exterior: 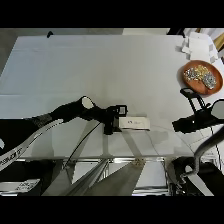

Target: Fold the box and place the chain.

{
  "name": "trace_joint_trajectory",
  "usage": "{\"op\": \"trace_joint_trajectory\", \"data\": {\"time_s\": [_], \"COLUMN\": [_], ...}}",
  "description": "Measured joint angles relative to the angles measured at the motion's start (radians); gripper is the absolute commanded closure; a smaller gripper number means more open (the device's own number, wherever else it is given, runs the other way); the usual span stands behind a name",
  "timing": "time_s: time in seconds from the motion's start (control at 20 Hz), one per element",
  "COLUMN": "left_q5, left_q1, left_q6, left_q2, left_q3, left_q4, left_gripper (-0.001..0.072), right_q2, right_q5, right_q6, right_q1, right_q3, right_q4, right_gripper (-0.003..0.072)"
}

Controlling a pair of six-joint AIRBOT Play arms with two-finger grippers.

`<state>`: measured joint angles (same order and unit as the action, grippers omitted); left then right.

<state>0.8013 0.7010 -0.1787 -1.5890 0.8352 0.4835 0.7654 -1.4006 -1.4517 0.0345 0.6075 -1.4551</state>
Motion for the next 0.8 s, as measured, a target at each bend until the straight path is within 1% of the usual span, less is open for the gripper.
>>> {"op": "trace_joint_trajectory", "data": {"time_s": [0.45, 0.55, 0.65, 0.8], "left_q5": [0.016, 0.016, 0.016, -0.004], "left_q1": [0.0, -0.002, -0.01, -0.052], "left_q6": [0.003, 0.003, 0.018, 0.122], "left_q2": [0.018, 0.027, 0.048, 0.103], "left_q3": [-0.001, -0.001, -0.001, -0.001], "left_q4": [0.011, 0.014, 0.051, 0.175], "left_gripper": [0.0641, 0.0706, 0.0707, 0.0707], "right_q2": [0.0, 0.0, 0.0, 0.0], "right_q5": [0.003, 0.003, 0.003, 0.003], "right_q6": [-0.007, -0.007, -0.007, -0.007], "right_q1": [-0.011, -0.011, -0.011, -0.011], "right_q3": [0.0, 0.0, 0.0, 0.0], "right_q4": [0.004, 0.004, 0.004, 0.004], "right_gripper": [0.0675, 0.0675, 0.0675, 0.0675]}}
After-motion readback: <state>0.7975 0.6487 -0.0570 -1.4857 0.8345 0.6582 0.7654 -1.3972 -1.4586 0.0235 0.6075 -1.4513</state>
